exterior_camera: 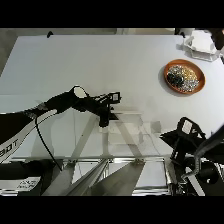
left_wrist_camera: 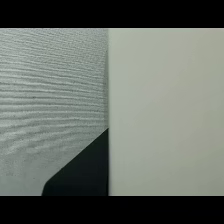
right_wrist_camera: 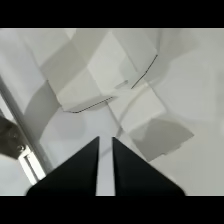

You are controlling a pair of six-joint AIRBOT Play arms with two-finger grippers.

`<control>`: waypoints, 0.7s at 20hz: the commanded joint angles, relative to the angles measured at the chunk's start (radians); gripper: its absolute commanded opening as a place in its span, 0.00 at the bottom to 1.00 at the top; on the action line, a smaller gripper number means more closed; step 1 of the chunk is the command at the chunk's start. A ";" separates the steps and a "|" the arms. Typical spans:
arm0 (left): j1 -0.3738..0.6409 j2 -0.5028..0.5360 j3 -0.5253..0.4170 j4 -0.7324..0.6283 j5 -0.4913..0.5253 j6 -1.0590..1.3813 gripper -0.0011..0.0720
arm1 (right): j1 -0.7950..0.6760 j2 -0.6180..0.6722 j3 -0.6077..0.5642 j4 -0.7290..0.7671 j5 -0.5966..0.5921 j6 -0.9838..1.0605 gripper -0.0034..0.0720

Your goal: Fold the box and place the chain.

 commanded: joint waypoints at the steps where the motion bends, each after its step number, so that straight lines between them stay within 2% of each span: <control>1: 0.000 0.000 0.000 0.000 -0.001 0.000 0.03 | 0.018 -0.001 -0.082 0.010 -0.131 -0.213 0.49; 2: 0.000 0.000 0.000 0.000 0.000 0.000 0.03 | 0.030 -0.001 -0.103 0.014 -0.189 -0.310 0.71; 3: 0.000 0.000 0.000 0.000 0.000 0.000 0.03 | 0.048 -0.001 -0.125 0.021 -0.241 -0.388 0.87; 4: 0.000 0.000 0.000 0.000 0.000 0.000 0.03 | 0.072 -0.001 -0.147 0.029 -0.288 -0.417 0.92; 9: 0.000 0.000 0.000 0.000 0.000 0.000 0.03 | 0.222 -0.063 -0.261 -0.003 -0.353 -0.473 0.92; 14: 0.000 0.000 0.000 0.000 0.000 0.000 0.03 | 0.328 -0.171 -0.291 -0.023 -0.540 -0.472 0.92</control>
